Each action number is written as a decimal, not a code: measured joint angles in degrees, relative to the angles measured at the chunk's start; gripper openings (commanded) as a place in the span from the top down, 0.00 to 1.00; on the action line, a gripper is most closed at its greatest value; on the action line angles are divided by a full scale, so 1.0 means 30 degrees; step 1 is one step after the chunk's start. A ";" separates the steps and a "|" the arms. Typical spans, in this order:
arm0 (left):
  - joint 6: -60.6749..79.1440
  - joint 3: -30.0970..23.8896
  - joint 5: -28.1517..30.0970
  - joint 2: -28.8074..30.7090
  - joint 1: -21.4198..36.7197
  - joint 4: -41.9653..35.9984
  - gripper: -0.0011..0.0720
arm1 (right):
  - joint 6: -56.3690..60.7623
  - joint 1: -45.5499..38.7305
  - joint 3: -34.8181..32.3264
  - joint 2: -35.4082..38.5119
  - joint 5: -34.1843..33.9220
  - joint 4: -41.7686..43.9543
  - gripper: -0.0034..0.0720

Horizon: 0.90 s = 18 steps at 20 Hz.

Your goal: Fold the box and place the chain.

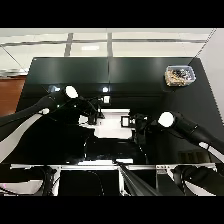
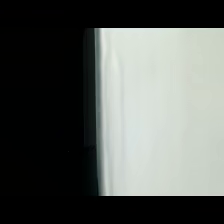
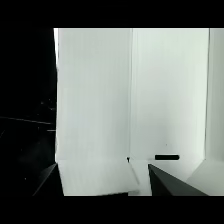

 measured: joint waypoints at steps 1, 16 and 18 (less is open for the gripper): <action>0.0007 0.0000 0.0015 0.0000 0.0007 0.0007 0.94 | -0.0029 0.0080 0.0124 -0.0044 -0.0080 0.0087 0.09; 0.0000 0.0000 -0.0015 0.0000 0.0000 -0.0058 0.94 | -0.0087 -0.1741 0.1683 -0.0080 -0.1275 0.0321 0.09; 0.0000 0.0000 -0.0007 0.0000 0.0000 -0.0073 0.94 | -0.0087 -0.2018 0.1727 -0.0087 -0.1282 0.0423 0.09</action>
